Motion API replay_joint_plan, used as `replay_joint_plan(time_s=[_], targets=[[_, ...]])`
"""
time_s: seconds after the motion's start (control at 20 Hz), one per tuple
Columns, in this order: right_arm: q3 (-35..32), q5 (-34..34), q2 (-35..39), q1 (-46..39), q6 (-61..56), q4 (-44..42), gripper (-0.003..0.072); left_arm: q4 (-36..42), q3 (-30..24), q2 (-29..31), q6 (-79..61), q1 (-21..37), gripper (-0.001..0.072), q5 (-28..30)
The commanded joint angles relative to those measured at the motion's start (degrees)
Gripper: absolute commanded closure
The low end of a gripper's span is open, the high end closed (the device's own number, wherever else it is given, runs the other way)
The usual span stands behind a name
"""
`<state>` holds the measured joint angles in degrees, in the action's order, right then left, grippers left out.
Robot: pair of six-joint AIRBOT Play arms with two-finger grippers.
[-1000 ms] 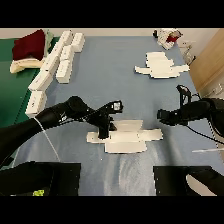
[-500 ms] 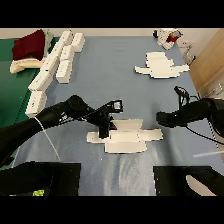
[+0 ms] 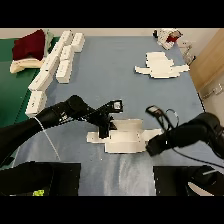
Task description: Fold the box.
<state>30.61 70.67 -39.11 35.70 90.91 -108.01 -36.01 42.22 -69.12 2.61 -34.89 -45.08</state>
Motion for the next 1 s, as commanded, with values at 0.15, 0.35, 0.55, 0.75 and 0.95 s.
replay_joint_plan(time_s=[0.15,0.35,0.55,0.75,0.95], targets=[[-5.55,-15.58,0.11,23.26,10.23,15.96,0.0006,0.04,0.02,0.02,0.0,-0.02,0.0694,0.02],[-5.55,-21.9,-7.32,24.0,10.23,22.88,0.0006,0.02,0.02,0.02,0.0,-0.02,0.0695,0.02],[-5.33,-24.3,-11.87,23.98,4.94,29.77,0.0007,0.02,0.02,0.02,0.0,-0.02,0.0694,0.02],[-1.81,-20.24,-9.68,23.98,-4.59,32.65,0.0002,0.04,0.02,0.02,0.0,-0.02,0.0695,0.0],[-1.51,-18.91,-6.25,23.98,-6.95,34.03,0.0001,0.04,0.02,0.02,0.0,-0.02,0.0694,0.0]])
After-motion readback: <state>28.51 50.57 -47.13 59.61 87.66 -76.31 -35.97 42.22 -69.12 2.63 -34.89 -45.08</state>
